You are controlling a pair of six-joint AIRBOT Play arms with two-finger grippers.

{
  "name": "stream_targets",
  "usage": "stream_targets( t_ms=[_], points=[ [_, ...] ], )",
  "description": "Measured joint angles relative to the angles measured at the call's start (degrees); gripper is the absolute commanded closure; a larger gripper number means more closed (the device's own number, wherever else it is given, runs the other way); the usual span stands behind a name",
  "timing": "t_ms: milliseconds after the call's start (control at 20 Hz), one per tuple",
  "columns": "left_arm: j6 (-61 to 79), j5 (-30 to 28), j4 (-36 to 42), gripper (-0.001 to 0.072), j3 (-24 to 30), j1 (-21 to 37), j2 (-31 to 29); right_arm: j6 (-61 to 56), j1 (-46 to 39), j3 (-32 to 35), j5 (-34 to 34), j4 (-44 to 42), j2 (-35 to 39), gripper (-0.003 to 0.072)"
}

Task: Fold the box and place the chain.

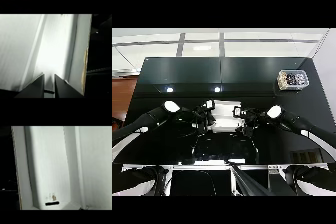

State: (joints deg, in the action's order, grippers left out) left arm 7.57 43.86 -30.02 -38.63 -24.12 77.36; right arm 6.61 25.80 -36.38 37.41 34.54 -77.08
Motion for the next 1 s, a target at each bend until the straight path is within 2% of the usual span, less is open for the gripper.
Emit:
stream_targets(
  t_ms=[50,100,150,200,250,300,350,400,450,550,600,750,1000],
  points=[
    [-0.02,0.02,-0.07,0.054,-0.04,-0.02,0.15,0.0,0.0,0.0,0.0,0.02,0.0,0.0496],
    [-0.07,0.04,-0.35,0.0439,-0.07,-0.07,0.24,0.0,0.0,0.0,0.0,0.02,0.0,0.0496],
    [-0.22,0.11,-0.59,0.027,-0.07,-0.07,0.31,0.0,0.0,0.0,0.0,0.02,0.0,0.0495],
    [-0.48,0.24,-0.83,0.0403,-0.07,-0.07,0.35,0.02,0.0,0.0,0.0,0.02,0.0,0.0495],
    [-0.46,0.07,-1.05,0.0508,-0.07,-0.07,0.37,0.02,0.0,0.0,0.0,0.02,0.0,0.0496],
    [-0.44,-0.04,-1.46,0.0496,-0.09,-0.07,0.42,0.02,0.0,-0.02,0.02,0.02,0.0,0.0495],
    [-0.46,0.09,-1.7,0.0354,-0.11,-0.07,0.42,0.04,0.0,0.0,0.02,0.02,0.0,0.0495],
    [-0.72,0.15,-1.99,0.0242,-0.11,-0.07,0.39,0.04,0.0,0.0,0.02,0.04,0.0,0.0495],
    [-1.05,0.17,-2.34,0.0249,-0.11,-0.07,0.33,0.07,0.0,-0.02,0.02,0.04,0.0,0.0495],
    [-1.79,0.26,-2.99,0.0605,-0.11,0.26,-0.5,0.07,0.0,-0.02,0.02,0.02,0.0,0.0496],
    [-2.73,0.55,-3.76,0.0683,-0.22,0.68,-1.55,0.07,0.0,-0.02,0.02,0.04,0.0,0.0496],
    [-10.54,3.8,-10.21,0.0683,-0.96,3.69,-6.78,0.07,0.0,-0.02,0.02,0.04,0.0,0.0495],
    [-24.83,11.23,-23.17,0.0683,-0.46,12.85,-15.89,0.07,0.0,0.0,0.02,0.04,0.0,0.0495]
  ],
)
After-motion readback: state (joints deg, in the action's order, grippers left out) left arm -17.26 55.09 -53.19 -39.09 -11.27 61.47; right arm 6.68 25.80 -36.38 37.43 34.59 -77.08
